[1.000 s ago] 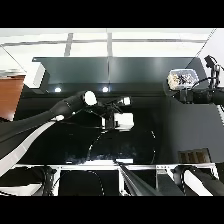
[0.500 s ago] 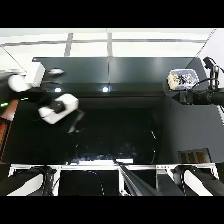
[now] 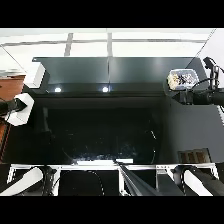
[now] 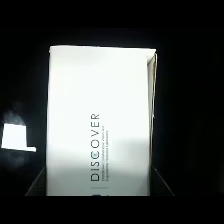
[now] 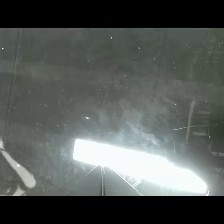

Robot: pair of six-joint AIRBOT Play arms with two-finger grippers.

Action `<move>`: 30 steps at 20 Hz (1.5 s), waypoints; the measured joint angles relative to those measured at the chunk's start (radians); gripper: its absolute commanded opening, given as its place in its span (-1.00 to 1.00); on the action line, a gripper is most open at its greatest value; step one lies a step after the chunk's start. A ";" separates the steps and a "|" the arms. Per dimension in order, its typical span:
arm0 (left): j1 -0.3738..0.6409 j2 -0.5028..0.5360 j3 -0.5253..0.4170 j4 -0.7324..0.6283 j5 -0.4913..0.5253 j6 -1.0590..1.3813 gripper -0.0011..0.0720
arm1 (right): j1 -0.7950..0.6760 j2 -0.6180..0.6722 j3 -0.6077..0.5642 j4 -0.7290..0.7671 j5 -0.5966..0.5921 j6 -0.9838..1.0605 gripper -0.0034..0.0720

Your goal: Fold the box and place the chain.

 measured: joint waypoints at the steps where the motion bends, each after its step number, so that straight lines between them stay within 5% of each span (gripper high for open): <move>1: 0.002 -0.034 0.022 -0.006 0.006 0.011 -0.14 | 0.000 0.000 0.000 0.000 -0.004 0.003 -0.88; 5: -0.037 -0.168 0.115 -0.027 0.056 0.035 -0.14 | 0.000 0.000 0.000 0.001 -0.026 0.007 -0.88; 6: -0.051 -0.195 0.134 -0.029 0.067 0.040 0.01 | 0.000 0.000 0.000 0.000 -0.032 0.010 -0.88; 8: -0.079 -0.243 0.170 -0.029 0.091 0.043 1.00 | 0.000 0.000 0.000 0.001 -0.040 0.010 -0.88; 13: -0.122 -0.285 0.263 -0.026 0.174 0.046 1.00 | 0.000 0.000 0.000 0.000 -0.045 0.009 -0.88; 16: -0.131 -0.256 0.383 -0.022 0.132 0.030 1.00 | 0.000 0.000 0.000 0.001 -0.040 0.009 -0.88; 17: -0.133 -0.241 0.425 -0.026 0.097 0.013 0.55 | 0.000 0.000 0.000 0.001 -0.037 0.009 -0.88; 18: -0.135 -0.222 0.470 -0.036 0.053 -0.016 -0.75 | 0.000 0.000 -0.001 0.001 -0.035 0.009 -0.88; 19: -0.135 -0.203 0.504 -0.050 0.003 -0.045 -0.90 | 0.004 0.000 -0.003 0.000 -0.034 0.008 -0.88; 22: -0.159 -0.120 0.530 -0.152 -0.153 -0.078 -0.91 | 0.055 -0.001 -0.021 0.000 -0.045 -0.023 -0.88; 24: -0.216 -0.032 0.466 -0.208 -0.192 -0.066 -0.90 | 0.111 -0.001 -0.044 -0.014 -0.100 -0.039 -0.88; 30: -0.466 0.304 0.053 -0.166 0.002 -0.070 -0.90 | 0.203 -0.001 -0.099 -0.152 -0.317 -0.057 -0.88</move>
